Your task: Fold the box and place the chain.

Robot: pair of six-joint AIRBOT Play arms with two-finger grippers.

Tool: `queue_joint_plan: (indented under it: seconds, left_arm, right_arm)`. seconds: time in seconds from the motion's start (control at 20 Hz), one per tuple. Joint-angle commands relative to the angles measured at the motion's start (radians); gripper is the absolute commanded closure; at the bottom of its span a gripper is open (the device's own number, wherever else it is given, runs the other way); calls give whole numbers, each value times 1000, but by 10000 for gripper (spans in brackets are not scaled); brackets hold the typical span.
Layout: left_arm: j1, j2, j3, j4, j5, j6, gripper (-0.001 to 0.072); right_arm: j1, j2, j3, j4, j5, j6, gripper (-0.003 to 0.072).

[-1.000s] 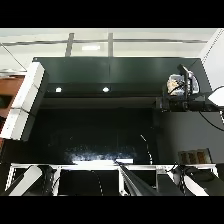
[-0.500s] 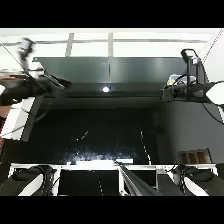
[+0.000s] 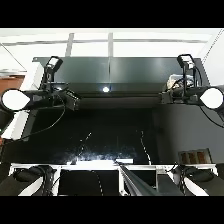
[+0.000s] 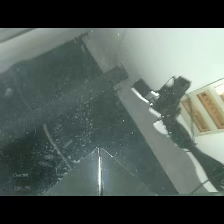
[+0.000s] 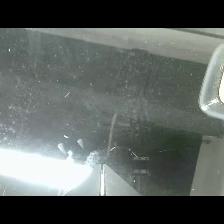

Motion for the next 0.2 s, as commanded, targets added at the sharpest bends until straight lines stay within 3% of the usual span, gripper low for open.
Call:
queue_joint_plan:
  seconds: [0.0,0.15]
  left_arm:
    - [-6,-14,-2,16,2,-16,680]
    - [-6,-23,-2,16,-14,-16,680]
  right_arm:
    - [1,0,-1,-5,-1,3,664]
    - [1,0,-1,-5,-1,3,664]
